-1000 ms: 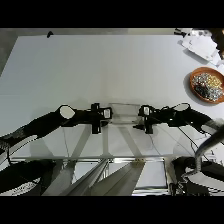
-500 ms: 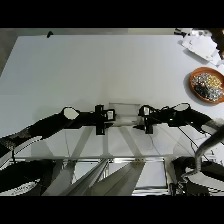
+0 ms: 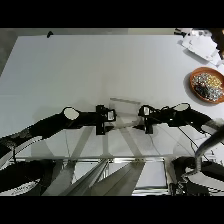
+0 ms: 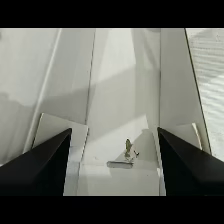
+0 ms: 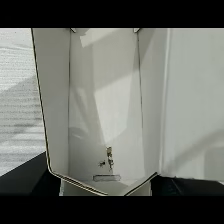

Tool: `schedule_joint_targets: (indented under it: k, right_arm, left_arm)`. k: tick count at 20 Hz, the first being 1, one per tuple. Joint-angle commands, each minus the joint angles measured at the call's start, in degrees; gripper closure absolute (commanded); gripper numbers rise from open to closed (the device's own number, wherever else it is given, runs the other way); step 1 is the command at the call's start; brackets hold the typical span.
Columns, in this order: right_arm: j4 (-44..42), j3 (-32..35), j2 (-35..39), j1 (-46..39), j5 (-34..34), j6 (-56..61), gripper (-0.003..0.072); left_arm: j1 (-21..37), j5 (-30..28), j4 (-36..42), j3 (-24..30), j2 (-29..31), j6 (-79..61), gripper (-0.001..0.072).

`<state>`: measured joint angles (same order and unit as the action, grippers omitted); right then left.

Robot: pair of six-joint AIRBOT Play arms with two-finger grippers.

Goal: Fold the box and place the chain.

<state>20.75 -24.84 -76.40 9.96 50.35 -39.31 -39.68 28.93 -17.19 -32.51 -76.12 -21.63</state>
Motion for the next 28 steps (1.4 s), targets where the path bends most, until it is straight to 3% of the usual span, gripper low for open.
schedule_joint_targets:
  k: [1,4,5,6,7,11,12,13,14,16,19,21,24,28]
  right_arm:
    - [0.0,0.0,0.0,0.0,0.0,0.0,0.0269]
    - [0.0,0.0,0.0,0.0,0.0,0.0,0.0269]
    - [0.0,0.0,0.0,0.0,0.0,0.0,0.0269]
    - [0.0,0.0,0.0,0.0,0.0,0.0,0.0269]
    - [0.0,0.0,0.0,0.0,0.0,0.0,0.0269]
    - [0.0,0.0,0.0,0.0,0.0,0.0,0.0269]
    - [0.0,0.0,0.0,0.0,0.0,0.0,0.0269]
    - [0.0,0.0,0.0,0.0,0.0,0.0,0.0269]
    - [0.0,0.0,0.0,0.0,0.0,0.0,0.0269]
    - [0.0,0.0,0.0,0.0,0.0,0.0,0.0269]
    - [0.0,0.0,0.0,0.0,0.0,0.0,0.0269]
    - [0.0,0.0,0.0,0.0,0.0,0.0,0.0269]
    - [0.0,0.0,0.0,0.0,0.0,0.0,0.0269]
    - [0.0,0.0,0.0,0.0,0.0,0.0,0.0269]
  left_arm:
    - [0.6,0.7,0.0,0.0,0.9,1.3,0.0035]
    - [3.4,1.5,-2.9,0.3,6.0,10.0,0.0036]
    - [4.9,2.6,-4.8,0.8,8.4,13.5,0.0053]
    - [6.8,4.5,-6.4,1.7,11.4,16.9,0.0118]
    - [8.8,6.9,-7.9,3.0,14.3,19.4,0.0150]
    - [18.3,13.6,-11.2,11.1,27.5,33.7,0.0159]
    - [20.7,13.9,-11.2,13.0,30.6,38.4,0.0258]
    - [23.3,14.5,-11.3,14.5,33.6,44.0,0.0531]
    - [26.2,16.0,-11.8,15.7,36.2,49.7,0.0694]
    - [31.6,20.4,-15.8,16.0,38.2,62.8,0.0707]
    - [37.1,22.4,-22.2,16.0,35.5,81.2,0.0708]
    - [36.9,24.8,-23.2,15.4,30.4,84.7,0.0709]
    - [32.6,27.0,-23.3,12.0,19.6,85.0,0.0709]
    - [22.6,26.3,-25.9,2.9,6.9,88.9,0.0709]
